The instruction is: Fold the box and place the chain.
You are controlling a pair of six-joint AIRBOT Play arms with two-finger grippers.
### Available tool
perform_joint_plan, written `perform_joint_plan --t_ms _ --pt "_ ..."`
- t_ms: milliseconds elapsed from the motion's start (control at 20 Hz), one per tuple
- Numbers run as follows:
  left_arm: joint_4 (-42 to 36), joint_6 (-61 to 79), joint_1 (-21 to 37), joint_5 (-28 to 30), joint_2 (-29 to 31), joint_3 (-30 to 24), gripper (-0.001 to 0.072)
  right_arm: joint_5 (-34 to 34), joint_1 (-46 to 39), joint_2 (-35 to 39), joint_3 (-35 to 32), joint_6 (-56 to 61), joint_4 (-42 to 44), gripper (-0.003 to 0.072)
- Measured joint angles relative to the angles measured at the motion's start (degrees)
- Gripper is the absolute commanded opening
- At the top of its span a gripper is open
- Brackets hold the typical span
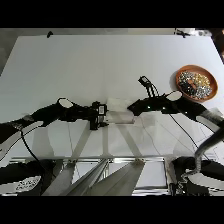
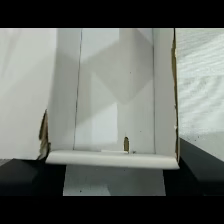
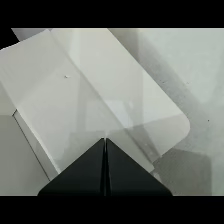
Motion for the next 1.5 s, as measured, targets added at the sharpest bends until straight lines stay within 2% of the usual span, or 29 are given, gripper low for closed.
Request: perform_joint_plan --t_ms 200,550,750,900,1000,1050,1150,1200,1400,1500 --pt "0.3 0.3 0.0 -0.4 0.0 0.0 0.0209 1.7 0.0 2.7 -0.1 0.4 -0.9 0.0008" --pt "0.0 0.1 0.0 -0.2 0.0 0.0 0.0209 7.9 0.0 14.4 0.0 1.1 -4.5 0.0008" --pt "-0.1 0.0 0.0 -0.1 0.0 0.0 0.0209 15.9 0.0 20.3 0.0 2.6 -13.6 0.0008" --pt "-0.2 0.0 0.0 -0.1 0.0 0.0 0.0208 23.5 0.0 22.3 0.0 4.5 -24.7 0.0008" --pt "-0.2 0.0 0.0 0.0 0.0 0.0 0.0208 25.8 0.0 22.8 -0.3 6.5 -32.5 0.0009" --pt "-0.2 0.0 0.0 0.0 0.0 0.0 0.0208 25.9 0.0 23.0 -0.7 6.9 -35.5 0.0044" --pt "-0.2 0.0 0.0 0.0 0.0 0.0 0.0208 23.9 0.0 23.1 -1.6 7.1 -39.1 0.0323" --pt "-0.2 0.0 0.0 0.0 0.0 0.0 0.0208 22.1 0.0 23.1 -2.1 6.6 -40.2 0.0372" --pt "-0.2 -0.1 0.0 0.1 0.0 0.0 0.0209 15.8 0.0 21.7 -3.2 4.1 -41.4 0.0363" --pt "-0.2 -0.1 0.0 0.2 0.0 0.0 0.0209 13.5 0.0 20.4 -3.3 0.1 -38.5 0.0285"
